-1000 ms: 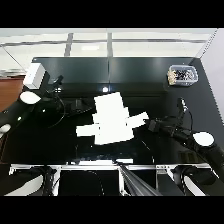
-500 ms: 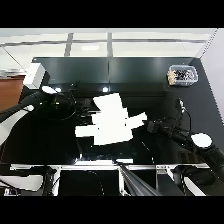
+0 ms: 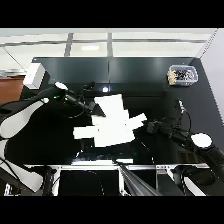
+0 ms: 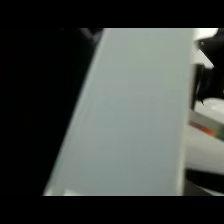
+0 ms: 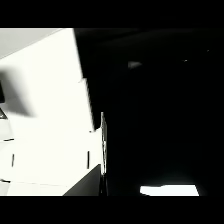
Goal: Fold the box and place the chain.
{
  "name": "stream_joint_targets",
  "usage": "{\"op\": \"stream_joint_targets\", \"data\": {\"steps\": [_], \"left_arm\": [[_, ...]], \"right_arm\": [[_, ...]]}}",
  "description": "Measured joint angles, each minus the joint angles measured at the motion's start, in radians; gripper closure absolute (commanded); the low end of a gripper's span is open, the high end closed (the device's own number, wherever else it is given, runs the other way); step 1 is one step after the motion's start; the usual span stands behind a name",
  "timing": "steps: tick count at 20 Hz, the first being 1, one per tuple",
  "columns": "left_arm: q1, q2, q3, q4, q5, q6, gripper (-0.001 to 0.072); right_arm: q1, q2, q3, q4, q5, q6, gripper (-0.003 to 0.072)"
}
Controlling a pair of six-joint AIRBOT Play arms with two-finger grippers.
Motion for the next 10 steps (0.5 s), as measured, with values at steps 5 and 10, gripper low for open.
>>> {"op": "stream_joint_targets", "data": {"steps": [5,10], "left_arm": [[-0.011,-0.062,0.080,0.026,-0.100,0.021,0.0362],[-0.035,-0.076,0.135,0.127,-0.140,0.032,0.0688]], "right_arm": [[0.000,0.000,0.000,-0.005,0.002,0.000,0.0671],[0.000,0.000,0.000,-0.010,0.006,0.000,0.0671]]}}
